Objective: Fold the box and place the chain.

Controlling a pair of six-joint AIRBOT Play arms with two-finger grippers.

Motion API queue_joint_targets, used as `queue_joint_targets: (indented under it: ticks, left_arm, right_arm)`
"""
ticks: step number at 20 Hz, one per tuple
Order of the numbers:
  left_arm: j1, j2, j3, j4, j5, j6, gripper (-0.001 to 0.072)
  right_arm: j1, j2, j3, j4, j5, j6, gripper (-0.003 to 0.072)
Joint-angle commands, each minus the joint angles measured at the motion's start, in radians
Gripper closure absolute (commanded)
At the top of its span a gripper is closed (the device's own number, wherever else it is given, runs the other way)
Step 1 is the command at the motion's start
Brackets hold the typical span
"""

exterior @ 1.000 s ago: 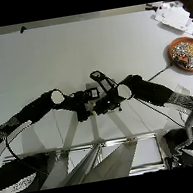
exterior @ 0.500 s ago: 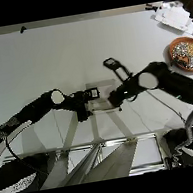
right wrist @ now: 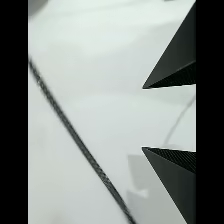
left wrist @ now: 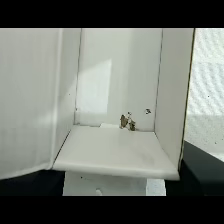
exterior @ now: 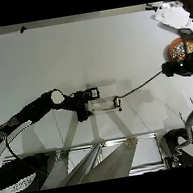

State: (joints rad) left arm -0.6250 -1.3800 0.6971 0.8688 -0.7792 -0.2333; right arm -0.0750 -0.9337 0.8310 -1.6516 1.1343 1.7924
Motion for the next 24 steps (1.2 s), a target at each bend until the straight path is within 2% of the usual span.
queue_joint_targets:
  ticks: [1, 3, 5, 9, 14, 17, 19, 21, 23, 24]
  left_arm:
    - [0.0, 0.0, 0.0, 0.0, 0.0, 0.0, 0.0298]
    - [0.0, 0.0, 0.0, 0.0, 0.0, 0.0, 0.0298]
    - [0.0, 0.0, 0.0, 0.0, 0.0, 0.0, 0.0298]
    - [0.0, 0.0, 0.0, 0.0, 0.0, 0.0, 0.0298]
    - [0.0, 0.0, 0.0, 0.0, 0.0, 0.0, 0.0298]
    - [0.0, 0.0, 0.0, 0.0, 0.0, 0.0, 0.0298]
    - [0.0, 0.0, 0.0, 0.0, 0.0, 0.0, 0.0298]
    - [0.0, 0.0, 0.0, 0.0, 0.0, 0.0, 0.0298]
    - [0.0, 0.0, 0.0, 0.0, 0.0, 0.0, 0.0298]
    - [0.0, 0.0, 0.0, 0.0, 0.0, 0.0, 0.0298]
  right_arm:
    - [-0.2, -0.04, -0.069, -0.024, -0.188, 0.169, 0.0274]
    - [-0.206, -0.105, -0.078, 0.002, -0.275, 0.232, 0.0266]
    - [-0.2, -0.177, -0.078, 0.033, -0.353, 0.294, 0.0151]
    - [-0.196, -0.277, -0.078, 0.025, -0.532, 0.457, 0.0147]
    - [-0.196, -0.368, -0.078, -0.038, -0.658, 0.566, 0.0222]
    - [-0.196, -0.4, -0.078, -0.041, -0.733, 0.567, 0.024]
    - [-0.196, -0.422, -0.078, -0.055, -0.759, 0.566, 0.0298]
    - [-0.196, -0.443, -0.078, -0.057, -0.775, 0.567, 0.03]
    - [-0.198, -0.451, -0.078, -0.08, -0.779, 0.567, 0.0359]
    - [-0.198, -0.451, -0.078, -0.098, -0.78, 0.568, 0.0364]
